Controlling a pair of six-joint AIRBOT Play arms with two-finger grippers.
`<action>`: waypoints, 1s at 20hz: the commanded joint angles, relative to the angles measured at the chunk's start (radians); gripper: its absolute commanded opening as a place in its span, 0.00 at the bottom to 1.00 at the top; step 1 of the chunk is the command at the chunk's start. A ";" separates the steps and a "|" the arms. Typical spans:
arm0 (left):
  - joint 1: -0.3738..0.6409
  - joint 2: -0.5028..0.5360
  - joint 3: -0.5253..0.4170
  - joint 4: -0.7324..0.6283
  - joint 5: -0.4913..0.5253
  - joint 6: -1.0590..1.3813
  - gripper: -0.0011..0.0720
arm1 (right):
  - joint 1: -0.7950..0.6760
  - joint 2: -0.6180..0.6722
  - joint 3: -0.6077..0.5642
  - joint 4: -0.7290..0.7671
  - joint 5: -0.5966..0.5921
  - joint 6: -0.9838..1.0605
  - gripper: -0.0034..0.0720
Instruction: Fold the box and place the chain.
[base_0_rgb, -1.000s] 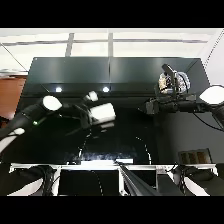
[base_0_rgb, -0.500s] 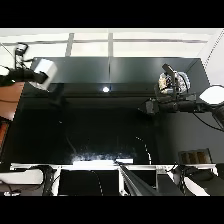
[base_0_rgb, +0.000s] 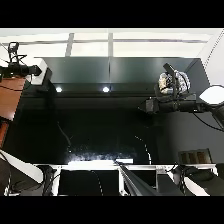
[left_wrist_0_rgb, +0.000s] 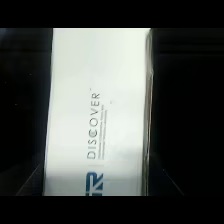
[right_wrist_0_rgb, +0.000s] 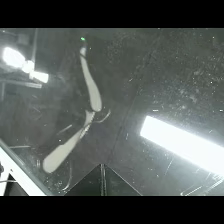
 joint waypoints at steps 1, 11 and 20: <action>-0.014 -0.047 0.077 0.043 -0.074 -0.036 0.99 | 0.000 0.000 0.000 0.000 0.009 0.015 0.08; 0.011 0.110 0.366 0.168 -0.889 -0.370 0.26 | -0.004 0.003 0.001 -0.004 0.029 -0.024 0.08; -0.252 0.725 -0.220 0.150 -0.688 -0.447 0.05 | -0.275 0.129 0.000 -0.301 0.129 0.046 0.08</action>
